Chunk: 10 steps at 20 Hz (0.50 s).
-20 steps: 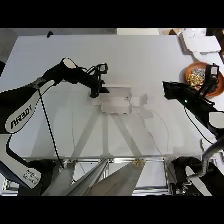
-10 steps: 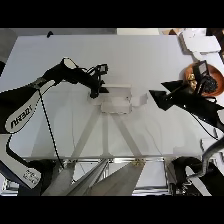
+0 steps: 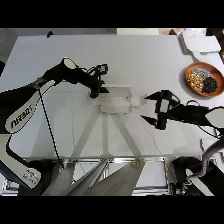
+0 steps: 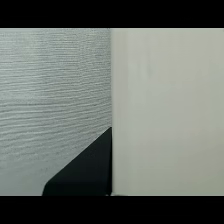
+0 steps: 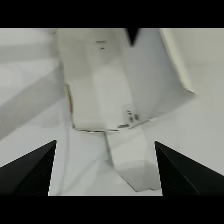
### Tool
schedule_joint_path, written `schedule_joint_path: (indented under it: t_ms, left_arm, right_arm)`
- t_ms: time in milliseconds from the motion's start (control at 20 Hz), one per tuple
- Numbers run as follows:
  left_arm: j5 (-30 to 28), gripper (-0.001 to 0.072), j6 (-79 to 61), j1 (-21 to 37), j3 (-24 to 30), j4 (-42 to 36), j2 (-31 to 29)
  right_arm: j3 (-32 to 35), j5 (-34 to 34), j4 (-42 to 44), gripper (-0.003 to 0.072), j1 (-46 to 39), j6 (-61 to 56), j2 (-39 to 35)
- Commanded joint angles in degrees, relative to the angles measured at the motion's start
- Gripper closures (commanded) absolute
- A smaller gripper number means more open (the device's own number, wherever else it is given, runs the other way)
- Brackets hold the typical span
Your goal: Fold the box and place the chain.
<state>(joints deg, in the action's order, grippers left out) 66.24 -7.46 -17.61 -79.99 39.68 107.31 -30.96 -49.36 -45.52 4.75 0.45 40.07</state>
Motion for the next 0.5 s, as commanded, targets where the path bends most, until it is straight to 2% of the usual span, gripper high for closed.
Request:
schedule_joint_path:
  t_ms: [0,150,350,450]
  left_arm:
    - [0.0,0.0696,0.0,0.0,0.0,0.0,0.0]
    - [0.0,0.0696,0.0,0.0,0.0,0.0,0.0]
    - [0.0,0.0696,0.0,0.0,0.0,0.0,0.0]
    - [0.0,0.0696,0.0,0.0,0.0,0.0,0.0]
  right_arm:
    - [-0.1,-0.5,-3.8,-0.0023,4.7,3.4,4.3]
    - [-0.1,2.0,-0.1,-0.0024,4.4,12.8,12.7]
    - [-0.1,2.4,16.4,-0.003,0.8,21.7,23.5]
    - [-0.1,2.4,16.8,-0.0023,-0.8,22.1,25.4]
